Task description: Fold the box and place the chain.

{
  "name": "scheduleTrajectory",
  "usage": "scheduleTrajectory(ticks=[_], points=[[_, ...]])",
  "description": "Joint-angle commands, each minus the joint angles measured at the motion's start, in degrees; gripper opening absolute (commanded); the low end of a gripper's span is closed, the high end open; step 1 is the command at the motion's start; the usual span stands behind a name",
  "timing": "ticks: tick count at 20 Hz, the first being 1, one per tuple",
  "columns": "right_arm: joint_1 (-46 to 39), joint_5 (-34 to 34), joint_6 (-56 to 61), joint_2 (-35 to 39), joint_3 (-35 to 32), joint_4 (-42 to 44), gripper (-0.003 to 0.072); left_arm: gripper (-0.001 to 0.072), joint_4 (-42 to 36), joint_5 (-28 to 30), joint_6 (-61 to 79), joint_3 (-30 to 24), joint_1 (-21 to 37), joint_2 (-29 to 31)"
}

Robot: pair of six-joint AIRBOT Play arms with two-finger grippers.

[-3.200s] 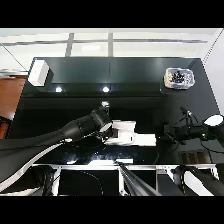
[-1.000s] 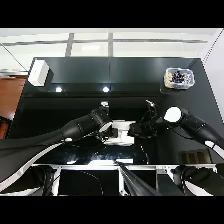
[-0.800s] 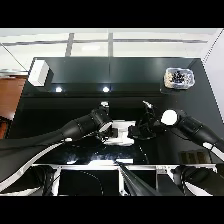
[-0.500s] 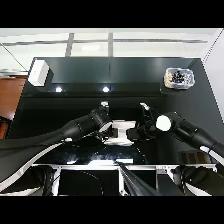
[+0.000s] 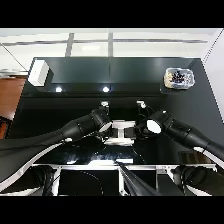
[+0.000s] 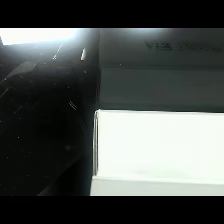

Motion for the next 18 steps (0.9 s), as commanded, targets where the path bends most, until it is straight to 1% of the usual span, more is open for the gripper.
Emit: scheduleTrajectory(ticks=[1,8,12,14,18], points=[[1.05,3.06,3.69,-2.67,2.49,-2.27,0.0259,0.0027,0.02,-0.15,0.02,0.04,0.02,0.00],[2.64,2.64,6.10,-5.92,2.78,-1.57,0.0259,0.0027,0.02,-0.13,0.02,0.04,0.02,0.00],[2.64,1.88,6.97,-6.36,2.78,-1.62,0.0258,0.0027,0.02,-0.13,0.02,0.04,0.02,0.00],[2.62,1.03,7.13,-6.38,2.78,-1.84,0.0197,0.0027,0.02,-0.11,0.02,0.04,0.02,0.00],[2.62,0.42,7.30,-6.93,2.78,-1.79,0.0197,0.0027,0.02,-0.11,0.02,0.04,0.02,0.00]])
